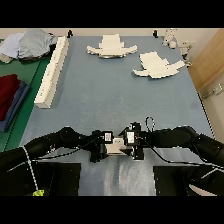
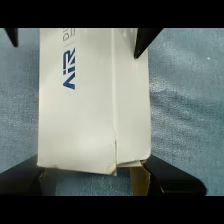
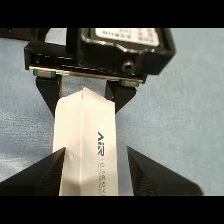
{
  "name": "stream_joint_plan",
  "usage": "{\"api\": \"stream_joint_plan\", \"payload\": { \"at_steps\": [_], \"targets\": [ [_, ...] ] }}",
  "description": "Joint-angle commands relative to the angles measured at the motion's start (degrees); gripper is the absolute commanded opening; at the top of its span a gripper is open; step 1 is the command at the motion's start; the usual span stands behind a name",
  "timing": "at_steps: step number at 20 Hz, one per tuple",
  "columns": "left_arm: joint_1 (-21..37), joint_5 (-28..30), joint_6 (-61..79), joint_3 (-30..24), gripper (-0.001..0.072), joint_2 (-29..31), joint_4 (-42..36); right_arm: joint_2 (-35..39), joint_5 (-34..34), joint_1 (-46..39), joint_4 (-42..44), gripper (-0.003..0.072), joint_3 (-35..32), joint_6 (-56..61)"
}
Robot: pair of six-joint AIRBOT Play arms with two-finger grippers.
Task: Fold the box.
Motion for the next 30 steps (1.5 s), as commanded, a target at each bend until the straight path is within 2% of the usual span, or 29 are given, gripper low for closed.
{"api": "stream_joint_plan", "payload": {
  "at_steps": [1, 2, 6, 7, 23, 27, 28, 29, 30],
  "targets": [
    [0.07, 0.00, -0.02, 0.04, 0.0611, 0.00, 0.00, 0.09, 0.98, -0.02, -0.50, 0.0584, 0.04, -0.02],
    [0.04, 0.00, 0.00, 0.04, 0.0611, 0.00, 0.00, 0.09, 1.36, -0.02, -0.83, 0.0527, 0.02, -0.02],
    [0.04, 0.00, -0.02, 0.04, 0.0611, 0.00, 0.00, -0.07, 1.88, -0.02, -1.20, 0.0495, 0.02, -0.02],
    [0.04, 0.00, -0.02, 0.04, 0.0611, 0.00, 0.00, -0.20, 1.79, -0.02, -1.20, 0.0434, 0.00, 0.00],
    [0.04, 0.00, -0.02, 0.04, 0.0611, 0.00, 0.00, -3.13, 0.50, 3.45, -0.52, 0.0435, -0.09, 0.72],
    [0.04, 0.00, -0.02, 0.04, 0.0611, 0.00, 0.00, -0.81, 0.37, 3.43, -0.55, 0.0457, -0.07, 1.33],
    [0.07, 0.00, -0.02, 0.04, 0.0611, 0.00, 0.00, 0.35, 0.37, 3.41, -0.55, 0.0555, -0.07, 1.84],
    [0.04, 0.00, 0.00, 0.04, 0.0611, 0.00, 0.00, 1.66, 0.39, 3.41, -0.55, 0.0601, -0.07, 2.84],
    [0.04, 0.00, 0.00, 0.04, 0.0612, 0.00, 0.00, 3.06, 0.42, 3.41, -0.52, 0.0600, -0.07, 4.13]
  ]
}}
